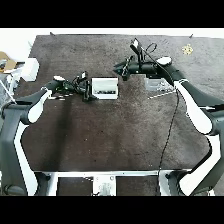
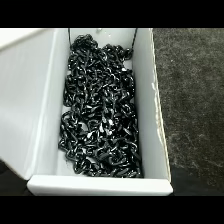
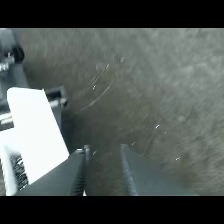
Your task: Fold the box and place the chain.
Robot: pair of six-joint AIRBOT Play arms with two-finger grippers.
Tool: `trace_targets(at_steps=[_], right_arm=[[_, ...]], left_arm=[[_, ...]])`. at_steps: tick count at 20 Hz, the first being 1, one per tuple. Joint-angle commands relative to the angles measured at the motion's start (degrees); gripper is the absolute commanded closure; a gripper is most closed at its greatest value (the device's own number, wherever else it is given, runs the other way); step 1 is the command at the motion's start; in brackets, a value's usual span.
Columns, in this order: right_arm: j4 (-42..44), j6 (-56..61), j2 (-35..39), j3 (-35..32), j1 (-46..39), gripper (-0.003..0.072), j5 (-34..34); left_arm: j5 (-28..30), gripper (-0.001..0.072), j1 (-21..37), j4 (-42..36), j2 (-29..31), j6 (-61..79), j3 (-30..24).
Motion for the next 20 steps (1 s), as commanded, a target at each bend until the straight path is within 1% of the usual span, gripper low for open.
trace_targets(at_steps=[1,3,4,5,9,14,16,18,19,20], right_arm=[[-3.3,2.0,-2.9,0.4,-0.3,0.0399,7.0],[-4.0,2.4,-4.2,0.4,-0.3,0.0398,7.2],[-3.9,2.4,-4.4,0.4,-0.3,0.0296,7.3],[-3.9,1.7,-4.5,0.4,-0.3,0.0279,8.4],[-4.6,1.3,-4.5,0.4,0.2,0.0279,11.2],[-9.7,0.0,-4.6,0.4,3.3,0.0279,10.4],[-12.3,0.0,-4.6,0.4,4.7,0.0279,8.8],[-14.0,-0.2,-4.6,0.4,5.8,0.0281,5.3],[-13.9,-0.4,-4.6,0.4,5.8,0.0286,3.4],[-13.9,-0.6,-4.5,0.4,5.8,0.0311,1.7]], left_arm=[[0.0,0.0525,0.0,0.0,0.0,0.0,0.0],[0.0,0.0526,0.0,0.0,0.0,0.0,0.0],[0.0,0.0526,0.0,0.0,0.0,0.0,0.0],[0.0,0.0526,0.0,0.0,0.0,0.0,0.0],[0.0,0.0526,0.0,0.0,0.0,0.0,0.0],[0.0,0.0525,0.0,0.0,0.0,0.0,0.0],[0.0,0.0525,0.0,0.0,0.0,0.0,0.0],[0.0,0.0525,0.0,0.0,0.0,0.0,0.0],[0.0,0.0525,0.0,0.0,0.0,0.0,0.0],[0.0,0.0526,0.0,0.0,0.0,0.0,0.0]])
